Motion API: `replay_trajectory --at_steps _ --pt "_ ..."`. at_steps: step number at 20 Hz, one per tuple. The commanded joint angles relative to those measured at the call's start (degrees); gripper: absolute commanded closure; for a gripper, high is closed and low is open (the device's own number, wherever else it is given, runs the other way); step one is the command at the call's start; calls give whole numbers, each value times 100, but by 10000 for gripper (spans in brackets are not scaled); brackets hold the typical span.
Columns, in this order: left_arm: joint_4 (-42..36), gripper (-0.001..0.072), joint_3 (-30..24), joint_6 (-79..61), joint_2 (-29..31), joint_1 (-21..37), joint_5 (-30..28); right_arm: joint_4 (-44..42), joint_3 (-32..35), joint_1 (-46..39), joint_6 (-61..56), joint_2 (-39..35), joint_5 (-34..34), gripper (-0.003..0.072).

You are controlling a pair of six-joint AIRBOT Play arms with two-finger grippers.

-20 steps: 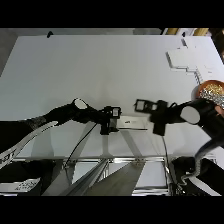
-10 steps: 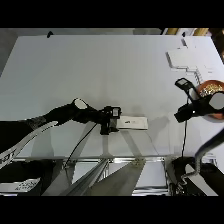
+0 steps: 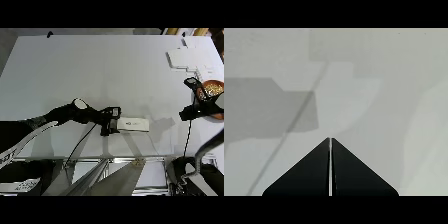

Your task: Fold the box and place the chain.

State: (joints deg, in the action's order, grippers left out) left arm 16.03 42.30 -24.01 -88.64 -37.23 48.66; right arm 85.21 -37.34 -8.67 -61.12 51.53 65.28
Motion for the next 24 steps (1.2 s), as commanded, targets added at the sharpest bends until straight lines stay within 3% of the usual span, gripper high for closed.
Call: replay_trajectory --at_steps 1,3,5,11,14,16,19,24 --pt "92 505 2 85 146 44 203 2 4 -15 -13 2 2 670" --pt "330 499 2 1174 527 251 28 2 4 -15 -13 2 2 670" --pt "1049 500 2 2632 1121 675 -177 2 4 -15 -13 0 2 670" --pt "4734 505 2 7136 3163 2634 -122 2 4 -15 -13 0 2 670" --pt "6424 505 2 8966 3829 3762 -98 2 4 -15 -13 0 2 670" --pt "6948 504 0 9890 3954 4533 -44 2 4 -15 -13 2 2 670" --pt "6994 499 -33 10581 3834 5665 4 2 4 -15 -13 0 0 670" --pt "6992 496 -39 10677 3276 6795 481 2 4 -15 -13 0 2 670"
